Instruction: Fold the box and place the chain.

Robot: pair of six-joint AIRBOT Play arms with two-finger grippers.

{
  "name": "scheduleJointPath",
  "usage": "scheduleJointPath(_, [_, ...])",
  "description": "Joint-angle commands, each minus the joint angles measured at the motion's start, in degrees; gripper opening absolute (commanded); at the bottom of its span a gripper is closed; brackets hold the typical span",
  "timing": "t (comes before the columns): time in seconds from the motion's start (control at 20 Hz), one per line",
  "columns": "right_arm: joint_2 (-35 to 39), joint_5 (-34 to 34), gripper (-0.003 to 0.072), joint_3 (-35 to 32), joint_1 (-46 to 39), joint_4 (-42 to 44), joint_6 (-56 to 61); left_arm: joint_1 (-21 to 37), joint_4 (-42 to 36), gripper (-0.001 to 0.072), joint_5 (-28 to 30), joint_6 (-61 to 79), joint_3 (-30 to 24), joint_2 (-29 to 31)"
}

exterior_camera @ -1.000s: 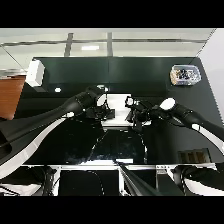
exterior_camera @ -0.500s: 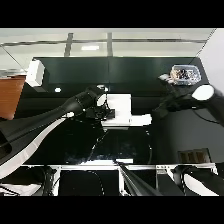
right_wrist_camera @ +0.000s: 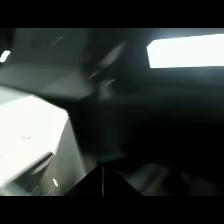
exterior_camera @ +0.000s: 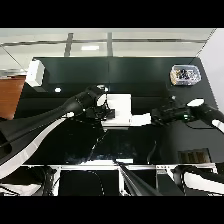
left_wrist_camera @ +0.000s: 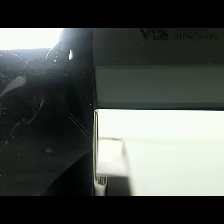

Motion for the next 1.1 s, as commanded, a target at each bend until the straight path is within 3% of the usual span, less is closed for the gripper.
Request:
scheduleJointPath(0.0, [-3.72, 2.10, 0.0012, 2.16, 6.14, 9.97, -8.92, 0.00, 0.00, 0.0026, 0.02, 0.07, 0.02, -0.02])
scheduleJointPath(0.05, [-3.72, 3.91, 0.0014, 3.80, 6.86, 8.85, -9.01, 0.00, 0.00, 0.0026, 0.02, 0.09, 0.02, -0.02])
scheduleJointPath(0.1, [-3.72, 6.03, 0.0140, 5.57, 7.17, 7.08, -8.96, 0.00, -0.02, 0.0026, 0.02, 0.07, 0.02, -0.02])
scheduleJointPath(0.15, [-3.72, 7.85, 0.0422, 6.91, 7.23, 5.79, -8.92, 0.00, -0.02, 0.0026, 0.02, 0.07, 0.02, -0.02])
scheduleJointPath(0.2, [-3.72, 9.01, 0.0549, 8.02, 7.23, 5.05, -8.76, 0.00, 0.00, 0.0026, 0.02, 0.07, 0.02, -0.02])
scheduleJointPath(0.5, [-3.69, 10.49, 0.0543, 11.39, 9.38, 5.27, -5.29, 0.00, 0.02, 0.0026, 0.07, 0.09, 0.02, -0.04])
scheduleJointPath(0.55, [-3.69, 9.92, 0.0490, 11.58, 10.14, 4.72, -3.85, 0.00, 0.02, 0.0025, 0.07, 0.09, 0.02, -0.04])
scheduleJointPath(0.65, [-3.69, 8.76, 0.0481, 12.66, 12.37, 2.23, -0.59, 0.00, 0.02, 0.0025, 0.07, 0.09, 0.02, -0.04])
scheduleJointPath(0.75, [-3.69, 7.45, 0.0481, 14.86, 15.23, -3.30, 4.68, 0.00, 0.02, 0.0026, 0.07, 0.09, 0.02, -0.04])
scheduleJointPath(0.8, [-3.69, 6.54, 0.0451, 16.35, 16.94, -7.61, 8.94, 0.00, 0.02, 0.0026, 0.07, 0.09, 0.02, -0.04])
scheduleJointPath(0.85, [-3.69, 5.99, 0.0376, 17.68, 18.38, -11.23, 12.57, 0.00, 0.02, 0.0026, 0.07, 0.07, 0.02, -0.04])
scheduleJointPath(1.05, [-3.69, 2.16, 0.0373, 22.25, 24.90, -23.58, 26.56, 0.00, 0.02, 0.0026, 0.11, 0.09, 0.02, -0.04])
